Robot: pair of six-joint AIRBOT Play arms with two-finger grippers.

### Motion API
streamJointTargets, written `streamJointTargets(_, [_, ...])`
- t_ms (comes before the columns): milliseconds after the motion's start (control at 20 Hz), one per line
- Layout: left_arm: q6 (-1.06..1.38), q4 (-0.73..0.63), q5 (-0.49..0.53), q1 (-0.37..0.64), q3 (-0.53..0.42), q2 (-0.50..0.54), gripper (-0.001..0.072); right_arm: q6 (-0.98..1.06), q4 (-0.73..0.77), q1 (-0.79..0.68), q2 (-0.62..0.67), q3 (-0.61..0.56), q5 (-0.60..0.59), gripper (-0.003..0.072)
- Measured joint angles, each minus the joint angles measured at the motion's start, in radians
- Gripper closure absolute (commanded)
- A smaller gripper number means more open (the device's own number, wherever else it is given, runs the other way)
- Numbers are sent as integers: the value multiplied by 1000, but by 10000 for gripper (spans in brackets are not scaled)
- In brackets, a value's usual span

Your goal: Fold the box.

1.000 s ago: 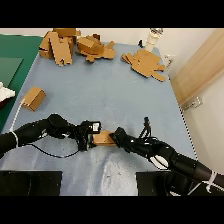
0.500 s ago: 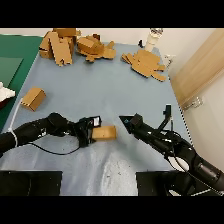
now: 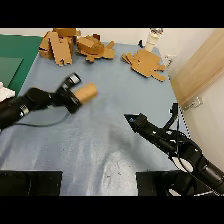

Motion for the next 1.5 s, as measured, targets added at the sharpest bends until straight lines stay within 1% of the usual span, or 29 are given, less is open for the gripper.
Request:
streamJointTargets(150, [-80,64,9,175,106,-79,395,0,-8,-1,1,0,-17,686])
streamJointTargets(300, [-124,94,-1,304,209,-176,395,0,-11,-21,1,0,-27,685])
streamJointTargets(450, [-145,109,-3,395,293,-263,395,0,-14,-48,2,0,-32,686])
streamJointTargets(600, [-152,119,3,454,343,-325,392,0,-16,-69,2,0,-34,684])
streamJointTargets(650, [-152,121,10,467,352,-337,194,0,-18,-74,2,0,-34,684])
streamJointTargets(700, [-151,122,14,475,358,-346,15,0,-21,-76,1,0,-34,684])
streamJointTargets(850, [-150,124,37,488,372,-359,10,0,-42,-81,1,0,-27,682])
streamJointTargets(900, [-150,126,37,492,375,-359,10,0,-48,-82,1,0,-19,668])
streamJointTargets(950, [-151,126,34,493,377,-356,10,0,-53,-82,1,0,-7,590])
streamJointTargets(1150, [-157,108,-39,492,381,-296,12,-16,-78,-85,-1,0,42,589])
streamJointTargets(1200, [-159,93,-80,488,381,-276,39,-34,-87,-85,-6,1,48,611])
streamJointTargets(1250, [-160,66,-136,480,381,-254,343,-55,-91,-85,-18,6,60,656])
streamJointTargets(1300, [-163,44,-199,468,381,-238,671,-81,-97,-85,-39,18,82,683])
streamJointTargets(1350, [-173,18,-273,449,381,-222,693,-110,-102,-87,-68,35,111,684])
streamJointTargets(1500, [-256,-45,-469,359,381,-196,695,-231,-134,-87,-206,133,215,685])
